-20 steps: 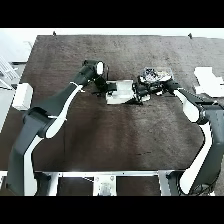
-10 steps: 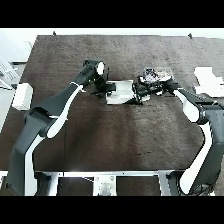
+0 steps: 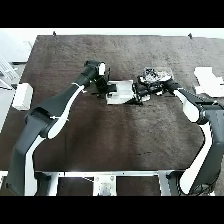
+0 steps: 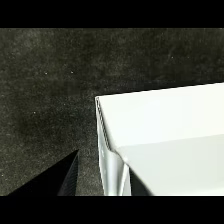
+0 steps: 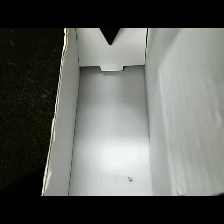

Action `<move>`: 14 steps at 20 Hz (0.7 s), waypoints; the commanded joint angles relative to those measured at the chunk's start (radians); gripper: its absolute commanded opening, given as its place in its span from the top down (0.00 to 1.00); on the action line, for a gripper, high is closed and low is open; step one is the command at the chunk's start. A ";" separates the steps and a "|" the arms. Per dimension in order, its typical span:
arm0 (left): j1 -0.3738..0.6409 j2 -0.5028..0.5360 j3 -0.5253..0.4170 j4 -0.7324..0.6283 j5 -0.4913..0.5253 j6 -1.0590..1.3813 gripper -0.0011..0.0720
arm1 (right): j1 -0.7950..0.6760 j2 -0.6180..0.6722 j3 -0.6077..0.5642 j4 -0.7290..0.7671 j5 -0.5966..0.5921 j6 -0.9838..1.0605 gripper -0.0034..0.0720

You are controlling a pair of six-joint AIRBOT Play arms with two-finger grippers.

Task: Fold the box and place the chain.

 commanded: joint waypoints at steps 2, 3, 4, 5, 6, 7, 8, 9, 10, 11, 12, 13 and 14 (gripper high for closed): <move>-0.008 -0.011 0.001 0.010 -0.014 -0.001 0.50 | 0.001 0.000 0.000 0.000 0.000 0.000 0.18; -0.011 -0.014 0.001 0.011 -0.015 0.000 0.50 | 0.001 0.000 0.000 0.000 0.000 0.000 0.18; -0.011 -0.014 0.001 0.013 -0.010 0.001 0.50 | 0.001 0.000 0.000 0.000 0.000 0.000 0.18; -0.011 -0.014 0.001 0.016 -0.005 0.001 0.50 | 0.001 0.000 0.000 0.000 0.000 0.000 0.18; -0.011 -0.014 0.001 0.021 -0.002 0.004 0.50 | 0.001 0.000 0.000 0.000 0.000 0.000 0.18; -0.011 -0.014 0.001 0.027 0.004 0.012 0.50 | 0.001 0.000 0.000 0.000 0.000 0.000 0.18; -0.011 -0.013 0.001 0.027 0.009 0.013 0.50 | 0.001 0.000 0.000 0.000 0.000 0.000 0.18; -0.014 -0.013 0.001 0.027 0.015 0.014 0.50 | 0.001 0.000 0.000 0.000 0.000 0.000 0.18; -0.017 -0.013 0.001 0.031 0.021 0.020 0.50 | 0.001 0.000 0.000 0.000 0.000 0.000 0.18; -0.017 -0.013 0.001 0.032 0.026 0.021 0.50 | 0.001 0.000 0.000 0.000 0.000 0.000 0.18; -0.017 -0.013 0.001 0.033 0.031 0.021 0.50 | 0.001 0.000 0.000 0.000 0.000 0.000 0.18; -0.017 -0.013 0.001 0.033 0.036 0.028 0.50 | 0.001 0.000 0.000 0.000 0.000 0.000 0.18; -0.017 -0.013 0.001 0.033 0.031 0.029 0.52 | 0.001 0.000 0.000 0.000 0.000 0.000 0.18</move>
